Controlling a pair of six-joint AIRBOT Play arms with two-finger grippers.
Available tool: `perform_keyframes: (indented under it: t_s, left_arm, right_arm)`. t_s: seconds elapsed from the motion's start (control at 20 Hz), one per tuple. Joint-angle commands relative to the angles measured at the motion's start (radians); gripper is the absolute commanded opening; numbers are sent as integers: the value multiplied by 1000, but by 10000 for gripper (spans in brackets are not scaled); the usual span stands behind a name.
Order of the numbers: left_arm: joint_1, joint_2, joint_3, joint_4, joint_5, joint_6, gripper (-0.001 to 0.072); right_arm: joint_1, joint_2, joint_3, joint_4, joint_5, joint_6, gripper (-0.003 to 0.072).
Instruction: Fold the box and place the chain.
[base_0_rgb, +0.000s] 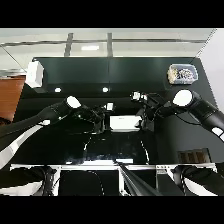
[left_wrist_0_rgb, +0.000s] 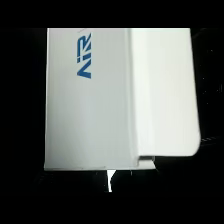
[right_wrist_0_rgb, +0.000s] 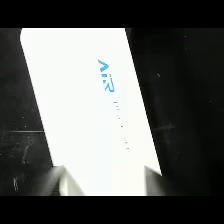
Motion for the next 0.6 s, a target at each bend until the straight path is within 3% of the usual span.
perform_keyframes:
  t_s: [0.0, 0.05, 0.1, 0.55]
  left_arm:
    - [-1, -1, 0, 2, 1, 0, 333]
    - [-1, -1, 0, 2, 1, 1, 333]
    - [-1, -1, 0, 2, 1, 1, 333]
    - [-1, -1, 0, 2, 0, 1, 333]
  right_arm:
    - [1, -1, -3, 0, -7, -8, 462]
    - [1, -1, -3, 0, -11, -8, 399]
    - [1, -1, -3, -1, -10, -8, 245]
    - [1, -1, -3, 0, -10, -7, 238]
